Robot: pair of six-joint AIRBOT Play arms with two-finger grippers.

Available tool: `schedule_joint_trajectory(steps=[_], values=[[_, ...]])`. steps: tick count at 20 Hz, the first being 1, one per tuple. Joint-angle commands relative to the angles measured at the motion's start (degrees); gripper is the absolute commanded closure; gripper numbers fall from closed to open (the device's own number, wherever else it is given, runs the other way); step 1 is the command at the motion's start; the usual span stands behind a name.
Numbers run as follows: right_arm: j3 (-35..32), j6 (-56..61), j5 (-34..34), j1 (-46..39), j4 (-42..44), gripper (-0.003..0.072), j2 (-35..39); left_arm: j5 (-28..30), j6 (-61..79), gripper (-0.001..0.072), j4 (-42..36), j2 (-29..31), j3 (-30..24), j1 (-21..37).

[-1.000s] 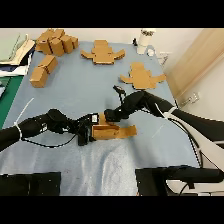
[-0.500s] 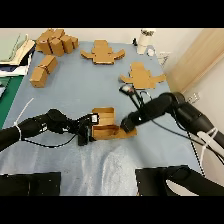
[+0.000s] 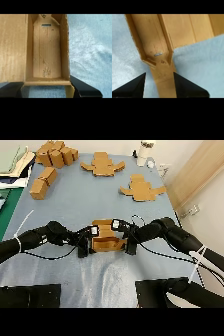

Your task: Fold the box.

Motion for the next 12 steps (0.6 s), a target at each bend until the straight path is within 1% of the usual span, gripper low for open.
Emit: schedule_joint_trajectory(steps=[1,4,6,7,8,9,10,11,12], values=[[-0.4,-5.6,4.2,0.2,0.5,0.0166,-2.4,0.0,0.0,0.0247,0.0,0.0,0.0,0.0],[-0.4,-9.3,5.0,0.2,3.5,0.0170,-2.4,0.0,0.0,0.0247,0.0,0.0,0.0,0.0],[-0.4,-10.9,5.8,0.2,4.4,0.0187,-2.5,0.0,0.0,0.0247,0.0,0.0,0.0,0.0],[-0.4,-12.3,6.0,0.2,5.4,0.0231,-2.5,0.0,0.0,0.0247,0.0,0.0,0.0,0.0],[-0.4,-13.0,5.9,0.2,6.1,0.0385,-2.6,0.0,0.0,0.0247,0.0,0.0,0.0,0.0],[-0.4,-13.4,5.9,0.2,6.9,0.0431,-2.8,0.0,0.0,0.0248,0.0,0.0,0.0,0.0],[-0.4,-14.2,5.9,0.2,7.8,0.0432,-3.2,0.0,0.0,0.0247,0.0,0.0,0.0,0.0],[-0.4,-15.0,5.9,0.2,8.8,0.0482,-3.4,0.0,0.0,0.0247,0.0,0.0,0.0,0.0],[-0.4,-16.2,5.9,0.2,10.1,0.0487,-3.7,0.0,0.0,0.0247,0.0,0.0,0.0,0.0]])
